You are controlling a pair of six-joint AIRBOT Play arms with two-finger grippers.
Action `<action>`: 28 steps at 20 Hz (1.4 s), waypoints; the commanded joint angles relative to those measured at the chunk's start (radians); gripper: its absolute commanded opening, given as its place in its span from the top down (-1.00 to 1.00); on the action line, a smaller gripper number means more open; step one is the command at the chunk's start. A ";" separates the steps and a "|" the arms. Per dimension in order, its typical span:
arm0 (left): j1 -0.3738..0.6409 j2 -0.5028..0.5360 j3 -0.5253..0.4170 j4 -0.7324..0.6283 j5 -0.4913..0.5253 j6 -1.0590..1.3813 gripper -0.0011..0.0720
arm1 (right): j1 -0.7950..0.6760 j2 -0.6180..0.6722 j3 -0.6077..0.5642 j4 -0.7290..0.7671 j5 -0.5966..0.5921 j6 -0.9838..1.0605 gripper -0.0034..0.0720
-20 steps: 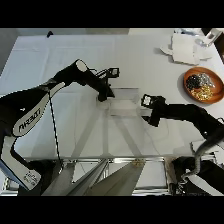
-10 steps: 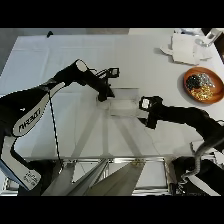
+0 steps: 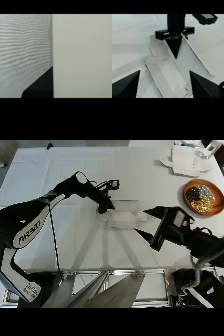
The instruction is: Fold the box and place the chain.
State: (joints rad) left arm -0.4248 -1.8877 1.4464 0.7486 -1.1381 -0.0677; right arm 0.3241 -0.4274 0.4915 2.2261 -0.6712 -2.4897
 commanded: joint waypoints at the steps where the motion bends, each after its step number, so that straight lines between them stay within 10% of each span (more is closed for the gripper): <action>1: 0.000 0.000 0.000 0.000 0.000 0.000 0.94 | 0.008 0.083 0.002 -0.172 0.001 0.303 -0.83; 15: 0.000 0.001 0.000 0.000 0.000 0.000 0.94 | 0.689 0.098 0.000 -2.065 0.055 2.375 -0.83; 28: 0.000 0.000 0.000 0.000 0.000 0.000 0.94 | 0.726 0.085 0.000 -1.870 0.073 2.139 -0.83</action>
State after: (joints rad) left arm -0.4248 -1.8877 1.4464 0.7486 -1.1381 -0.0681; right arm 1.0470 -0.3412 0.4915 0.2619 -0.5972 -0.2440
